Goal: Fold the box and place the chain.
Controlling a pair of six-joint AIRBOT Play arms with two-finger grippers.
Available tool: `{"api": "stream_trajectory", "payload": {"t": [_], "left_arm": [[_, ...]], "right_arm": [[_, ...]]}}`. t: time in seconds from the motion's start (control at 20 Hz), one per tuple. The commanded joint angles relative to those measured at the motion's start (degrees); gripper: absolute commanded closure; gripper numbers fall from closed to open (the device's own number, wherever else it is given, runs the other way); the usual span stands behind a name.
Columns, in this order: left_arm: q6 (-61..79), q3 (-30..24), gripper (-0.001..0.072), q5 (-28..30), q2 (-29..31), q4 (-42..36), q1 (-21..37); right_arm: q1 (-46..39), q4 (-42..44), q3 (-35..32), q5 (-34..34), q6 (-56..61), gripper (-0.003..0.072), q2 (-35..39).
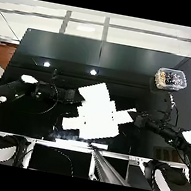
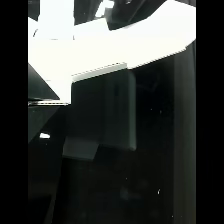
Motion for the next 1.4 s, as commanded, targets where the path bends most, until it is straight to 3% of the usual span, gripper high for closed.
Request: {"api": "stream_trajectory", "payload": {"t": [0.0,0.15,0.4,0.75,0.8,0.85,1.0,1.2,1.25,1.3,1.35], "left_arm": [[5.8,0.3,0.0007,-3.1,-3.4,-2.2,-1.3],[6.8,0.3,0.0008,-3.9,-5.4,-5.2,-2.2],[19.2,0.3,0.0007,-13.4,-9.7,-8.2,-3.0],[31.1,2.4,0.0031,-14.2,-10.5,-4.4,-6.7],[31.1,2.9,0.0049,-14.3,-10.5,-2.7,-7.2],[31.1,3.3,0.0128,-14.4,-10.5,-1.9,-7.7],[31.1,3.7,0.0204,-14.6,-10.5,-0.6,-8.2],[31.0,3.8,0.0229,-14.7,-10.5,1.5,-8.6],[31.0,3.8,0.0308,-14.8,-10.5,2.1,-8.7],[31.0,3.8,0.0447,-14.9,-10.5,2.4,-8.8],[31.0,3.8,0.0488,-14.9,-10.5,2.3,-8.8]], "right_arm": [[0.7,0.1,-0.1,-0.4,0.5,0.0647,0.1],[0.7,0.1,-0.1,-0.4,0.5,0.0647,0.1],[0.7,0.1,-0.1,-0.5,0.5,0.0647,0.1],[0.7,0.0,-0.1,-0.6,0.5,0.0647,0.1],[0.7,0.0,-0.1,-0.6,0.5,0.0647,0.1],[0.7,0.0,-0.1,-0.5,0.5,0.0647,0.1],[0.7,0.0,-0.1,-0.5,0.5,0.0647,0.1],[0.7,0.0,-0.1,-0.6,0.5,0.0647,0.1],[0.7,0.0,-0.1,-0.6,0.5,0.0647,0.1],[0.7,0.0,-0.1,-0.6,0.5,0.0647,0.1],[0.7,-0.1,-0.1,-0.6,0.5,0.0647,0.1]]}}
